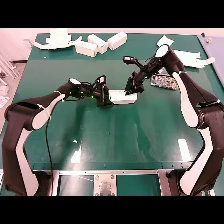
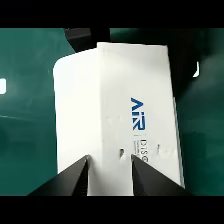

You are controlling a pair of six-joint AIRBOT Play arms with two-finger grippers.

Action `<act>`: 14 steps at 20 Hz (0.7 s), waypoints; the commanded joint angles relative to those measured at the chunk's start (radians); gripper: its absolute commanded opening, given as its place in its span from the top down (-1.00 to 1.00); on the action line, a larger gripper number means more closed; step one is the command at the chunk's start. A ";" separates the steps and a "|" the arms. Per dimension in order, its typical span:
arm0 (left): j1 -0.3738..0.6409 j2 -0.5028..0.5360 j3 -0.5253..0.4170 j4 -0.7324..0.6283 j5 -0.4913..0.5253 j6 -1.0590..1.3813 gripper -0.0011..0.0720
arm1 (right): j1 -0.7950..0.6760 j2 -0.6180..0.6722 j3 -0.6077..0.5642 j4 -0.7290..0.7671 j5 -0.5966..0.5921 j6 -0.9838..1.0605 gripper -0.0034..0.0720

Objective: Fold the box and place the chain.

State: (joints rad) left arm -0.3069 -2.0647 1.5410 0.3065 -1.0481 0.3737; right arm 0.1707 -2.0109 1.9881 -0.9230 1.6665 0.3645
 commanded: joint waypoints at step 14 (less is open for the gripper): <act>0.001 0.000 0.000 0.000 0.000 0.000 -0.31 | 0.008 0.001 0.000 0.006 0.056 0.021 0.12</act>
